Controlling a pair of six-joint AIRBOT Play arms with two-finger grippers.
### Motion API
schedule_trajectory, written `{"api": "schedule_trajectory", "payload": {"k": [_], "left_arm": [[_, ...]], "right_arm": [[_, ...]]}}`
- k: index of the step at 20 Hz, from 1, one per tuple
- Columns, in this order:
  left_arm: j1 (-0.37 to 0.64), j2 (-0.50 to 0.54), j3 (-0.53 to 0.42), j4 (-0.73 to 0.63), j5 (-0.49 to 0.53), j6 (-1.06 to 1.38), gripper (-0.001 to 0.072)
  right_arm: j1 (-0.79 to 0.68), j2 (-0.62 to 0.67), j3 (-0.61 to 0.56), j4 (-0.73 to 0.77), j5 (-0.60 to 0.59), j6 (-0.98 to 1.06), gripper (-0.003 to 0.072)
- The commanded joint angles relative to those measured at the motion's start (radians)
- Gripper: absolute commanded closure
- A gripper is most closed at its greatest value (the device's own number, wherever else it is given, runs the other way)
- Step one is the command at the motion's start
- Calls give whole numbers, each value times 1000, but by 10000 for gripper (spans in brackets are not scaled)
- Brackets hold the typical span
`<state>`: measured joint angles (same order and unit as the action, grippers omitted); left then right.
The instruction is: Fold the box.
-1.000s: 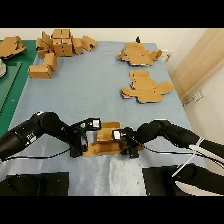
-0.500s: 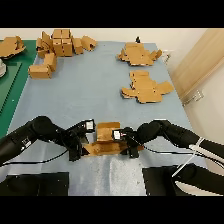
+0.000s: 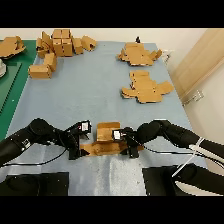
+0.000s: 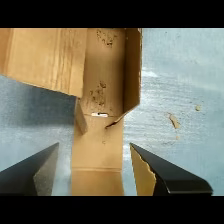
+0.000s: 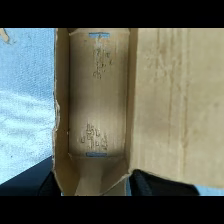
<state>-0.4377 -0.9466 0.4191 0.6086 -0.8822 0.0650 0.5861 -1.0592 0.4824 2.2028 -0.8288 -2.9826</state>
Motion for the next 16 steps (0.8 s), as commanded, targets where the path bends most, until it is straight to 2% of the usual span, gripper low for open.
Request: {"api": "schedule_trajectory", "payload": {"k": [1,4,12,16], "left_arm": [[1,-3,-3,-19,-76,14,3],[1,-3,-3,-18,-132,13,2],[1,-3,-3,-37,-130,14,3],[1,-3,-3,-38,-28,15,3]], "right_arm": [[1,0,0,0,0,0,114],[1,0,0,0,0,0,115],[1,0,0,0,1,0,115],[1,0,0,0,1,0,114]]}}
